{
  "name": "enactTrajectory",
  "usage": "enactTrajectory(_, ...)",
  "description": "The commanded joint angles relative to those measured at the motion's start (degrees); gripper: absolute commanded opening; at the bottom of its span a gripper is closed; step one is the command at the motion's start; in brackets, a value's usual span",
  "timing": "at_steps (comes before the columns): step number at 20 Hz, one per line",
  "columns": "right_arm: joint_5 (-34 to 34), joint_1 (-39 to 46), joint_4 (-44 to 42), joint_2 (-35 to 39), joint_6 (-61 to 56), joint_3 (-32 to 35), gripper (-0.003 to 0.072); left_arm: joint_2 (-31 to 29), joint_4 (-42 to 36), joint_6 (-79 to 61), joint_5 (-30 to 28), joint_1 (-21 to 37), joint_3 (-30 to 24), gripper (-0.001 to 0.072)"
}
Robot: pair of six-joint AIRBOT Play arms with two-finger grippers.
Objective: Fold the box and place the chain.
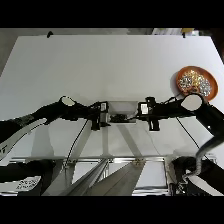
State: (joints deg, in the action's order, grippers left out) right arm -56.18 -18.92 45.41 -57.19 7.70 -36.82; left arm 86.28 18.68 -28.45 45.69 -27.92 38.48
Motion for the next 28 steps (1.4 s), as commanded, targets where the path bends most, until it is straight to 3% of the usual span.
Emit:
enactTrajectory(1, 0.79, -4.15, -6.86, 0.85, -0.37, -3.87, 0.0022, -0.04, 0.0, -0.02, 0.0, -0.02, 0.0, 0.001)
enactTrajectory(6, 7.32, -8.74, -15.91, 0.74, -0.37, -5.92, 0.0022, -0.04, 0.0, -0.04, -0.02, -0.02, 0.0, 0.001)
enactTrajectory(12, 8.04, -11.5, -20.04, -2.08, -0.37, -5.92, 0.0022, -0.04, 0.0, -0.02, 0.0, -0.02, 0.0, 0.001)
enactTrajectory(16, 8.02, -11.47, -19.17, -6.91, -0.42, -5.9, 0.0026, -0.04, 0.0, -0.02, 0.02, -0.02, 0.0, 0.001)
enactTrajectory(19, 8.0, -11.5, -16.63, -10.01, -0.42, -5.9, 0.0193, -0.04, 0.0, -0.02, 0.0, -0.02, 0.0, 0.001)
enactTrajectory(24, 7.21, -9.4, -14.34, -7.78, -0.37, -5.9, 0.0203, -0.04, 0.0, -0.02, 0.0, -0.02, 0.0, 0.001)
enactTrajectory(28, 1.92, 0.22, -11.45, -2.38, -0.39, -5.9, 0.0172, -0.04, 0.0, -0.02, -0.02, -0.02, 0.0, 0.001)
